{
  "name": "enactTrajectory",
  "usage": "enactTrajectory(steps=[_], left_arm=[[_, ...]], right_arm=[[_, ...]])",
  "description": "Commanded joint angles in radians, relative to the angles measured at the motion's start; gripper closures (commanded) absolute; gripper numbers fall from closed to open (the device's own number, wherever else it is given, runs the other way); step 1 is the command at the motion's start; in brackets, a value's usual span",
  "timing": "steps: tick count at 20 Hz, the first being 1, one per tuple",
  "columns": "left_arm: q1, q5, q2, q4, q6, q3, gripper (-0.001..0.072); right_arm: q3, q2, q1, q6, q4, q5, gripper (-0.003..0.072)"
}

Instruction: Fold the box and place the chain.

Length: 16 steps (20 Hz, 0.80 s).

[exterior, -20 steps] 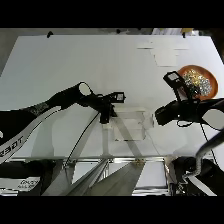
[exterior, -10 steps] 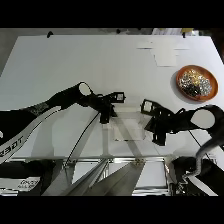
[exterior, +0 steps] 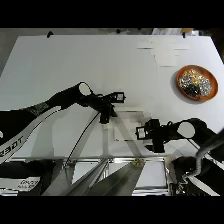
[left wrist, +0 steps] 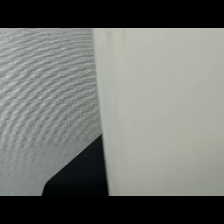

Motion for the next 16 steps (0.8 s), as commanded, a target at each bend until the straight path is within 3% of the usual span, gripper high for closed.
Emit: enactTrajectory(steps=[1, 8, 12, 16], left_arm=[[0.0, -0.003, -0.001, 0.0, 0.001, 0.0, 0.0699], [0.0, -0.003, -0.001, 0.0, 0.001, 0.0, 0.0699], [0.0, -0.003, -0.001, 0.0, 0.001, 0.0, 0.0699], [0.0, -0.003, -0.001, 0.0, 0.001, 0.0, 0.0699]], right_arm=[[-0.061, 0.013, 0.059, -0.036, -0.021, -0.142, -0.0028], [-0.062, 0.013, 0.096, -0.025, -0.084, -0.289, 0.0005], [-0.061, 0.037, 0.096, -0.025, -0.076, -0.27, 0.0017], [-0.059, 0.117, 0.096, -0.025, -0.066, -0.164, 0.0033]])
